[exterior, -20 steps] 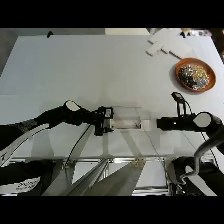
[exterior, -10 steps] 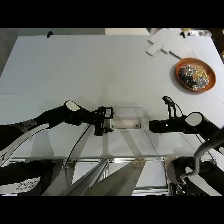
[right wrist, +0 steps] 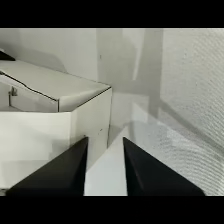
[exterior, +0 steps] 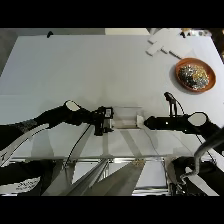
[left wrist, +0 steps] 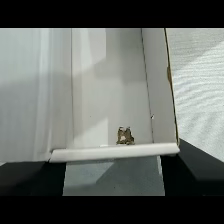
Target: Fold the box and place the chain.
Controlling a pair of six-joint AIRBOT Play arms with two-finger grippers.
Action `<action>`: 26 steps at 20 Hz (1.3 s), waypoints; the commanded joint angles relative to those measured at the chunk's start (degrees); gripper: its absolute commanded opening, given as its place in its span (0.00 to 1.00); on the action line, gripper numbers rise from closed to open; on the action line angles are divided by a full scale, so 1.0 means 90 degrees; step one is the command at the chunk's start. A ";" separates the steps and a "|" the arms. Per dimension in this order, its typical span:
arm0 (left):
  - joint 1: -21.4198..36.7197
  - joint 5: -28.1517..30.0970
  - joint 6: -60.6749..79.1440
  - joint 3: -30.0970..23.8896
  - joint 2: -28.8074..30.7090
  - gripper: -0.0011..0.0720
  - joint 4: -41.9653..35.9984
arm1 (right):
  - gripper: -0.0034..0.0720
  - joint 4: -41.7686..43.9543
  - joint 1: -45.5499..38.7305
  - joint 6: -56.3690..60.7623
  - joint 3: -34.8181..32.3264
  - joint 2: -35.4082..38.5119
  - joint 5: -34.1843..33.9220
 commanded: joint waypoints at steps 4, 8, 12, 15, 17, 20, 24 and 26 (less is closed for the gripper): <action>0.0005 0.0002 0.0002 0.0000 0.0005 0.03 0.0000 | 0.45 0.0000 0.0007 -0.0027 0.0189 0.0117 0.0214; 0.0005 0.0000 0.0002 0.0000 0.0005 0.03 0.0000 | 0.45 0.0000 0.0007 -0.0024 0.0396 0.0119 0.0299; 0.0005 0.0002 0.0002 0.0000 0.0007 0.03 0.0000 | 0.45 -0.0027 0.0007 0.0010 0.0568 0.0097 0.0318; 0.0005 0.0002 0.0002 0.0000 0.0007 0.03 0.0000 | 0.47 -0.0357 0.0243 0.0250 0.0571 0.0010 0.0340; 0.0005 0.0002 0.0002 0.0000 0.0005 0.03 0.0000 | 0.52 -0.0471 0.0549 0.0444 0.0571 -0.0029 0.0250; 0.0005 0.0002 0.0002 0.0000 0.0005 0.03 0.0000 | 0.61 -0.0578 0.0959 0.0789 0.0571 -0.0036 0.0063; 0.0005 0.0002 0.0002 0.0000 0.0005 0.03 0.0000 | 0.61 -0.1639 0.1537 0.2045 0.0991 -0.0398 0.0005; 0.0005 0.0002 0.0002 0.0000 0.0005 0.03 0.0000 | 0.61 -0.2091 0.1911 0.2628 0.1389 -0.0775 0.0104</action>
